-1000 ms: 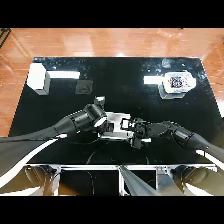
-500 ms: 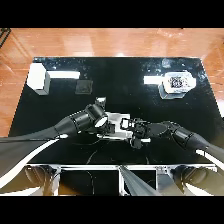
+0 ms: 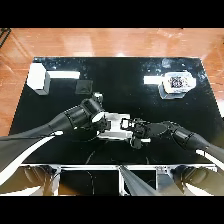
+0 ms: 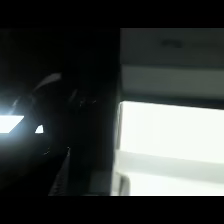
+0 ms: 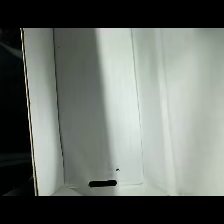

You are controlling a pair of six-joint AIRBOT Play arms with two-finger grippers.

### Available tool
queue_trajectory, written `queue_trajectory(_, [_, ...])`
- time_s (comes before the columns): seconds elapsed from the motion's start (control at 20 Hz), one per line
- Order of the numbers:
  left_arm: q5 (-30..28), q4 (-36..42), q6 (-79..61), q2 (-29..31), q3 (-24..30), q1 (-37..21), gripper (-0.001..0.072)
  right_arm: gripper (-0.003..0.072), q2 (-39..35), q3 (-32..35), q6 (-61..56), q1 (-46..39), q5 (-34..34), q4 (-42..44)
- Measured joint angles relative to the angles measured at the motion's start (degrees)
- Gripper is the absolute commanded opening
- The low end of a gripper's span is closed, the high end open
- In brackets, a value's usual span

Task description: Fold the box and place the chain.

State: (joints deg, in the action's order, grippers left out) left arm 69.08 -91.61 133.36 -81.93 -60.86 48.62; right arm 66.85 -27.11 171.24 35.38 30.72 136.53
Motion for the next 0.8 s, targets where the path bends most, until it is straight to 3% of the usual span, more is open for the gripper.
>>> queue_trajectory(0.1, [-1.44,1.79,-1.40,0.50,0.70,-1.01,0.0441,0.0132,0.00,0.00,0.00,0.00,0.04,0.00])
queue_trajectory(0.35, [-3.85,4.48,-3.28,1.16,3.23,-2.03,0.0433,0.0133,0.00,0.00,-0.02,0.00,0.22,-0.02])
queue_trajectory(0.45, [-5.27,5.44,-3.58,1.27,4.04,-2.16,0.0356,0.0133,0.00,0.00,-0.02,0.00,0.26,-0.02])
queue_trajectory(0.8, [-8.04,6.49,-3.98,1.22,4.92,-2.23,0.0356,0.0132,0.00,0.00,-0.04,0.00,0.33,-0.02])
